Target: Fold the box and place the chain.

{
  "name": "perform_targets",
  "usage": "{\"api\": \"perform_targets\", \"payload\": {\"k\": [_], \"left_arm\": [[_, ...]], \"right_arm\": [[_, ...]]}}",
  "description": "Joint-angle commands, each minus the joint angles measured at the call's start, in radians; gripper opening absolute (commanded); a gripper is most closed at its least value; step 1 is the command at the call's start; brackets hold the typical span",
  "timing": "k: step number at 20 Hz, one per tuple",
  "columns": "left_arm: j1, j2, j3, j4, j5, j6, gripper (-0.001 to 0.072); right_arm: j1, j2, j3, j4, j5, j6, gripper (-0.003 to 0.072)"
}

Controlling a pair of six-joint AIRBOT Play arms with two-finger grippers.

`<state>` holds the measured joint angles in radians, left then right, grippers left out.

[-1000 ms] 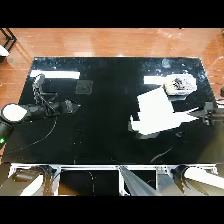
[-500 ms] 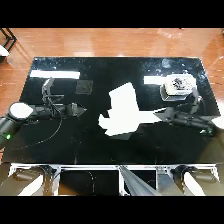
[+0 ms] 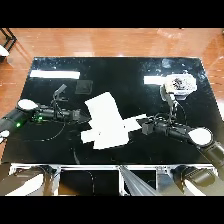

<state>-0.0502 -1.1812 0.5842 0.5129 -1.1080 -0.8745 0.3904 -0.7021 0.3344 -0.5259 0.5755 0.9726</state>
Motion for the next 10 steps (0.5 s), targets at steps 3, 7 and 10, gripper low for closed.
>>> {"api": "perform_targets", "payload": {"k": [3, 7, 10], "left_arm": [[0.023, -0.143, 0.000, -0.216, -0.126, 0.450, 0.0640], [-0.006, -0.235, 0.011, -0.264, -0.105, 0.583, 0.0640], [-0.043, -0.285, 0.032, -0.263, -0.150, 0.662, 0.0639]], "right_arm": [[0.026, 0.003, -0.002, -0.006, -0.027, 0.006, 0.0020], [0.026, 0.003, -0.002, -0.006, -0.018, 0.017, 0.0020], [0.026, 0.003, -0.002, -0.006, -0.018, 0.027, 0.0020]]}}
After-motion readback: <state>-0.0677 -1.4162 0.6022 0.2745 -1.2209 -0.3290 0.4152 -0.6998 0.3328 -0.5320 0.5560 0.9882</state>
